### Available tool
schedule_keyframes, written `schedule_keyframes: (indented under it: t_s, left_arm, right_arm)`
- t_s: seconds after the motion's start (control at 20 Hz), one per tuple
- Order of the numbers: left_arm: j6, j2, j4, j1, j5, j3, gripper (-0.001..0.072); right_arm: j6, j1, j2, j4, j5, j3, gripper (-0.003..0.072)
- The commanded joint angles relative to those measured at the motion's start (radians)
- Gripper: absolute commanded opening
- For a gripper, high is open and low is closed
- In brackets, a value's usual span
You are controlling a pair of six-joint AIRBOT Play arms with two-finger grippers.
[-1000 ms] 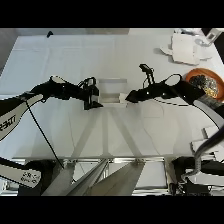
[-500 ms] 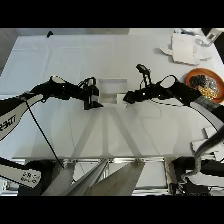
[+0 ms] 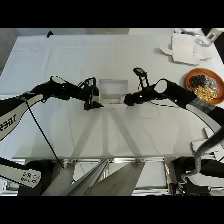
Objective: Fold the box and place the chain.
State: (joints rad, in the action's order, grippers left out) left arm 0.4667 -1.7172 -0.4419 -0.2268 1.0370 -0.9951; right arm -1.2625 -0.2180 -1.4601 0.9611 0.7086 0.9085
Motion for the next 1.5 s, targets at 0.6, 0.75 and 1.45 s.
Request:
schedule_keyframes:
  t_s: [0.6,0.75,1.45]
  left_arm:
    - [0.000,0.000,0.000,0.001,-0.001,0.000,0.0155]
    - [0.000,0.000,0.000,0.001,-0.001,0.000,0.0155]
    - [0.000,0.000,0.000,0.001,-0.001,0.000,0.0155]
  right_arm:
    - [-0.523,-0.154,-0.005,0.504,0.065,0.143,0.0365]
    - [-0.685,-0.200,-0.010,0.653,0.080,0.151,0.0365]
    - [-1.083,-0.265,-0.195,0.773,0.276,0.348,0.0364]
